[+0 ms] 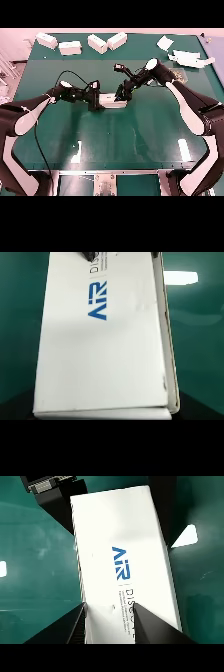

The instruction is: Fold the box and place the chain.

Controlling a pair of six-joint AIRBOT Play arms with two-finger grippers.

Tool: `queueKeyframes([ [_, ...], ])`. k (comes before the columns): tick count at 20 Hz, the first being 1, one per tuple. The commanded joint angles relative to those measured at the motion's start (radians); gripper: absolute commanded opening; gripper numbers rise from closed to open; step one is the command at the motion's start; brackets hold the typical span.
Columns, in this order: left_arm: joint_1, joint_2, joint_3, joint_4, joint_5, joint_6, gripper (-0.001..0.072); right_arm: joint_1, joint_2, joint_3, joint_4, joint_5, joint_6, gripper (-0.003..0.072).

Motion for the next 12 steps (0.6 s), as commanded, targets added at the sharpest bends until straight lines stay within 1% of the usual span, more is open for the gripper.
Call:
queueKeyframes([
  [1,0.0,0.0,0.001,-0.006,0.014,-0.004,0.058,-0.013,0.0,-0.023,0.02,0.022,-0.013,0.0299],
  [3,0.0,0.0,0.001,-0.006,0.013,-0.004,0.058,-0.029,0.013,-0.023,0.08,0.028,-0.037,0.031],
  [7,0.0,0.0,0.001,-0.006,0.013,-0.004,0.058,-0.072,0.04,-0.023,0.249,0.087,-0.081,0.0313],
  [9,0.0,0.0,0.001,-0.006,0.013,-0.004,0.058,-0.091,0.04,-0.023,0.315,0.106,-0.084,0.0282],
  [12,0.0,0.0,0.001,-0.006,0.013,-0.004,0.058,-0.107,0.04,-0.023,0.371,0.108,-0.085,0.0282],
])
